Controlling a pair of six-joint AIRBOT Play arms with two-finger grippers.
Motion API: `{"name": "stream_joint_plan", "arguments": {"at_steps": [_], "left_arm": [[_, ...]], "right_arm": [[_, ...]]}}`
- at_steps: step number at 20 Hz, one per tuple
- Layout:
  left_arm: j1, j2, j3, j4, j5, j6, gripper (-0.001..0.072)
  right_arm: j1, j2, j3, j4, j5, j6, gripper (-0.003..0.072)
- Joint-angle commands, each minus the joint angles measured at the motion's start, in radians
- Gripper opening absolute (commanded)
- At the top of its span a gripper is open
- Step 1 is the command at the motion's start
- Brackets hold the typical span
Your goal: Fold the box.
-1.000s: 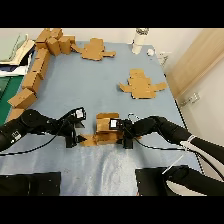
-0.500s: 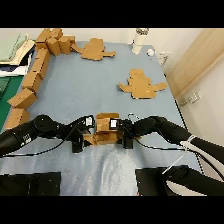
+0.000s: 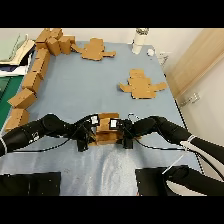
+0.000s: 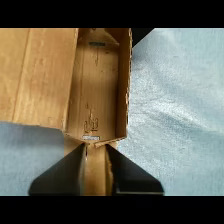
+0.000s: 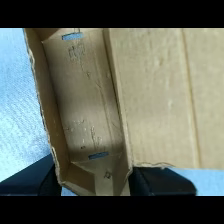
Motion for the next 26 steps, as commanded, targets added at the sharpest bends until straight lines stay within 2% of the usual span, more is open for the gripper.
{"name": "stream_joint_plan", "arguments": {"at_steps": [1,2,9,14,20,21,22,23,26], "left_arm": [[-0.016,-0.025,0.016,-0.004,0.013,0.001,0.0138],[-0.018,-0.028,0.016,-0.004,0.023,0.002,0.0106],[-0.019,-0.041,0.016,-0.016,0.039,0.025,0.0106],[-0.042,-0.054,0.018,-0.139,0.092,0.116,0.0106],[-0.051,-0.077,0.018,-0.139,0.098,0.114,0.0117],[-0.051,-0.08,0.018,-0.138,0.097,0.114,0.0143],[-0.051,-0.084,0.018,-0.139,0.096,0.114,0.036],[-0.051,-0.085,0.018,-0.139,0.096,0.113,0.0471],[-0.05,-0.085,0.018,-0.139,0.095,0.114,0.0468]], "right_arm": [[0.0,0.0,0.0,0.0,0.0,0.0,0.053],[0.0,0.0,0.0,0.0,0.0,0.0,0.053],[0.0,0.0,0.0,0.0,0.0,0.0,0.053],[0.0,0.0,0.0,0.0,0.0,0.0,0.053],[0.0,0.0,0.0,0.0,0.0,0.0,0.053],[0.0,0.0,0.0,0.0,0.0,0.0,0.053],[0.0,0.0,0.0,0.0,0.0,0.0,0.053],[0.0,0.0,0.0,0.0,0.0,0.0,0.053],[0.0,0.0,0.0,0.0,0.0,0.0,0.053]]}}
